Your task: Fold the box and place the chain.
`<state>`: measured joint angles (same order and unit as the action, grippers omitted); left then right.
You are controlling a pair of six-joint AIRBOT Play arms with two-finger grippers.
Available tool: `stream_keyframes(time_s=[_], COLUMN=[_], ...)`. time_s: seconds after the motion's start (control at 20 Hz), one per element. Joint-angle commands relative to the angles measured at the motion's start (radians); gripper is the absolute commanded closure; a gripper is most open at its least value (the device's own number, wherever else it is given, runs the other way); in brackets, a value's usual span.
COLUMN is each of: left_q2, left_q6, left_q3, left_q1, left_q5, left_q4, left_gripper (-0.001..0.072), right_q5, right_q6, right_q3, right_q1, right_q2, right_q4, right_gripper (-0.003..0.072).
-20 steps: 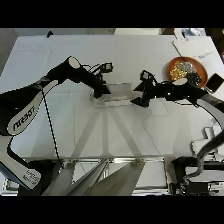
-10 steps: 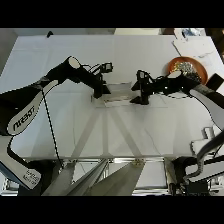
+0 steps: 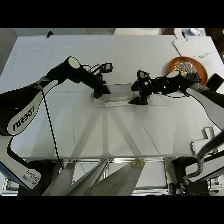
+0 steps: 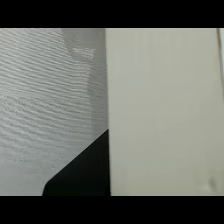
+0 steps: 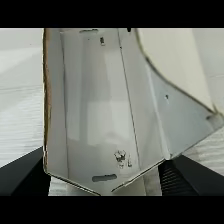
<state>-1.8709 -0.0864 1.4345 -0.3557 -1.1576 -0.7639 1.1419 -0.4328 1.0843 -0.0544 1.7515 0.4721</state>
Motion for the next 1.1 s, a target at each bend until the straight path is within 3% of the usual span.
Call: stream_keyframes(time_s=[0.0, 1.05], left_q2=[0.0, 0.0], left_q6=[0.0, 0.0], left_q3=[0.0, 0.0], left_q1=[0.0, 0.0], left_q5=[0.002, 0.002], left_q4=[0.001, 0.0], left_gripper=[0.0705, 0.0705], right_q5=[0.022, -0.029], right_q6=[0.005, 0.092], right_q3=[-0.006, -0.05], right_q1=[0.001, 0.042], right_q2=[0.004, 0.003], right_q4=[0.002, 0.017], right_gripper=[-0.0001, -0.0001])
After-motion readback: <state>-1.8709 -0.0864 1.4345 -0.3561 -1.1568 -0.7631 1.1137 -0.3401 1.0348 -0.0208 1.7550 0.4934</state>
